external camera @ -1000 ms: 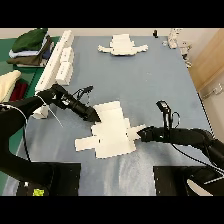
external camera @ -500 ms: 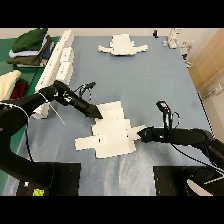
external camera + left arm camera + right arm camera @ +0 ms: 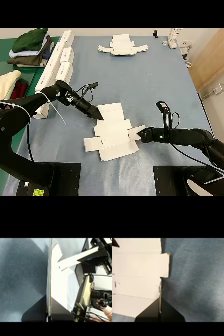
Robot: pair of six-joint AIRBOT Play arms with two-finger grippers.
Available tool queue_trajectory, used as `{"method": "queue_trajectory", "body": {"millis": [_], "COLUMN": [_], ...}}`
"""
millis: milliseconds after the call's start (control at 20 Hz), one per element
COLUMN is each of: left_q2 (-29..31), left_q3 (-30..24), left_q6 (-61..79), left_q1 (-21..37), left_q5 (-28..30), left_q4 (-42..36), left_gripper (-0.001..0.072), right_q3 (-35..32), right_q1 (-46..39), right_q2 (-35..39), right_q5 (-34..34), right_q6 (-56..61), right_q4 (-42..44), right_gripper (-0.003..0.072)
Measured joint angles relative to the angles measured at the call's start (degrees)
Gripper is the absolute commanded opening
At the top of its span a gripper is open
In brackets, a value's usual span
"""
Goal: Fold the box.
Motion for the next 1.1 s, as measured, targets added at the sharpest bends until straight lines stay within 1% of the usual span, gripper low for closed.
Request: {"method": "queue_trajectory", "body": {"millis": [150,200,300,450,550,650,700,750,800,900,1000,1100], "left_q2": [0.0,0.0,0.0,0.0,0.2,1.2,2.1,3.1,4.3,6.7,9.4,12.8], "left_q3": [0.0,0.0,0.0,0.0,0.0,0.0,0.0,0.0,0.0,-0.1,-0.8,-3.0], "left_q6": [1.3,1.6,2.0,2.6,5.1,9.2,11.7,13.9,16.5,21.3,24.7,27.8], "left_q1": [-0.3,-0.3,-0.5,-0.5,-0.5,-0.5,-0.5,-0.8,-1.2,-2.4,-4.4,-6.9], "left_q5": [-0.6,-1.0,-1.6,-1.7,-1.9,-2.0,-1.7,-1.2,-0.8,0.6,3.0,6.4], "left_q4": [0.0,0.0,0.3,0.1,-0.3,-1.6,-2.0,-2.2,-2.8,-3.0,-3.3,-3.3], "left_gripper": [0.0013,0.0013,0.0013,0.0011,0.0010,0.0009,0.0010,0.0009,0.0008,0.0006,0.0005,0.0005], "right_q3": [0.0,0.0,0.0,0.3,0.8,1.5,1.7,2.0,2.3,3.4,5.2,7.5], "right_q1": [0.0,0.0,0.0,-0.2,-0.9,-2.2,-3.0,-4.0,-5.1,-7.6,-9.6,-10.9], "right_q2": [0.0,0.0,0.0,0.0,0.0,0.0,0.0,0.0,0.0,0.0,0.0,0.0], "right_q5": [0.0,0.0,0.2,0.1,0.1,0.0,-0.2,-0.2,-0.3,-0.4,-0.4,-0.4], "right_q6": [0.0,0.0,0.0,0.2,3.0,8.9,12.4,16.8,21.2,29.9,35.7,39.1], "right_q4": [-0.1,-0.2,-0.2,-4.1,-11.1,-20.8,-25.6,-30.4,-34.4,-40.8,-44.5,-47.0], "right_gripper": [0.0003,0.0024,0.0251,0.0249,0.0249,0.0250,0.0331,0.0445,0.0458,0.0458,0.0458,0.0458]}}
